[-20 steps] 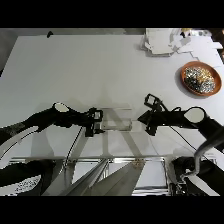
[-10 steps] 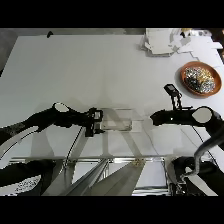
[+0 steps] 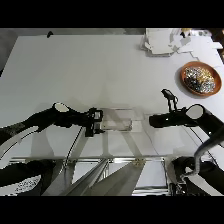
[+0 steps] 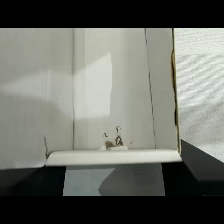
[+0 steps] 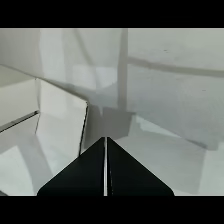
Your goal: Fold the box and place the chain.
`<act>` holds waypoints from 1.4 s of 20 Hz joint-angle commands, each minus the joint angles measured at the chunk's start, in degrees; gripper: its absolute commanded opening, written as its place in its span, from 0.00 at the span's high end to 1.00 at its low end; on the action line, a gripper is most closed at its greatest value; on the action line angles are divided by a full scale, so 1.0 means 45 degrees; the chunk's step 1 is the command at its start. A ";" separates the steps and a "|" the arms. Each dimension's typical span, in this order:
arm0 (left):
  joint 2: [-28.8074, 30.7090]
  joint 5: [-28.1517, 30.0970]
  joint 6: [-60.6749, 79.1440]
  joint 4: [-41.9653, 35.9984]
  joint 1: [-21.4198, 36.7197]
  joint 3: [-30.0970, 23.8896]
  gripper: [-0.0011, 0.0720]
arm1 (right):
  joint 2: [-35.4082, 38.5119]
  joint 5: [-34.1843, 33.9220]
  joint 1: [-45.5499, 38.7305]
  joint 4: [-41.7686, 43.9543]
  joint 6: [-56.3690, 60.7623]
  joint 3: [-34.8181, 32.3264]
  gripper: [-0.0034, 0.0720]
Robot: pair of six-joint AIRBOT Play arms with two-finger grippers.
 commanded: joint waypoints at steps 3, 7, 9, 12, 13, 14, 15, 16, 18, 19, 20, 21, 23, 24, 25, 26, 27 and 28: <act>0.0000 0.0000 0.0005 0.0005 0.0000 -0.0005 0.97 | -0.0641 -0.0544 0.1224 0.0758 -0.0131 -0.0005 0.93; 0.0000 0.0000 0.0005 0.0005 0.0000 -0.0005 0.97 | -0.0525 -0.0758 0.1418 0.1875 -0.0801 0.0005 0.89; 0.0000 0.0005 0.0005 0.0005 0.0000 -0.0005 0.97 | -0.0277 -0.0738 0.1418 0.1860 -0.0797 0.0005 0.73; 0.0000 0.0005 0.0005 0.0005 0.0000 -0.0005 0.97 | 0.0257 -0.0714 0.1418 0.1870 -0.0797 0.0005 0.71; 0.0000 0.0005 0.0005 0.0005 0.0000 -0.0005 0.97 | 0.0398 -0.0695 0.1418 0.1870 -0.0797 0.0005 0.71; 0.0000 0.0005 0.0005 0.0005 0.0000 -0.0005 0.97 | 0.0461 -0.0661 0.1418 0.1875 -0.0797 0.0005 0.71; 0.0000 0.0005 0.0005 0.0005 0.0000 -0.0005 0.97 | 0.0476 -0.0578 0.1418 0.1909 -0.0787 0.0005 0.69; 0.0000 0.0005 0.0005 0.0005 0.0000 -0.0005 0.97 | 0.0471 -0.0461 0.1418 0.2006 -0.0787 0.0005 0.64; 0.0000 0.0005 0.0005 0.0005 0.0000 -0.0005 0.97 | 0.0471 -0.0461 0.1418 0.2467 -0.0792 0.0005 0.58; 0.0000 0.0005 0.0005 0.0005 0.0000 -0.0005 0.97 | 0.0471 -0.0461 0.1418 0.2705 -0.0801 0.0005 0.58; 0.0000 0.0005 0.0005 0.0005 0.0000 -0.0005 0.97 | 0.0471 -0.0457 0.1418 0.2875 -0.0801 0.0010 0.57; 0.0000 0.0000 0.0005 0.0005 0.0000 -0.0005 0.97 | 0.0471 -0.0413 0.1418 0.2914 -0.0797 0.0010 0.53; 0.0000 0.0005 0.0005 0.0005 0.0000 -0.0005 0.97 | 0.0476 -0.0262 0.1418 0.2909 -0.0806 0.0015 0.50; 0.0000 0.0005 0.0005 0.0005 0.0000 -0.0005 0.97 | 0.0476 -0.0146 0.1418 0.2914 -0.0806 0.0015 0.50; 0.0000 0.0005 0.0005 0.0005 0.0000 -0.0005 0.97 | 0.0476 -0.0092 0.1418 0.2909 -0.0816 0.0015 0.50; 0.0000 0.0005 0.0005 0.0005 0.0000 -0.0005 0.97 | 0.0491 -0.0083 0.1418 0.2905 -0.0816 0.0015 0.50; 0.0000 0.0005 0.0005 0.0005 0.0000 -0.0005 0.97 | 0.0544 -0.0083 0.1418 0.2900 -0.0816 0.0015 0.50; 0.0000 0.0000 0.0005 0.0005 0.0000 -0.0005 0.97 | 0.0617 -0.0087 0.1418 0.2900 -0.0840 0.0015 0.50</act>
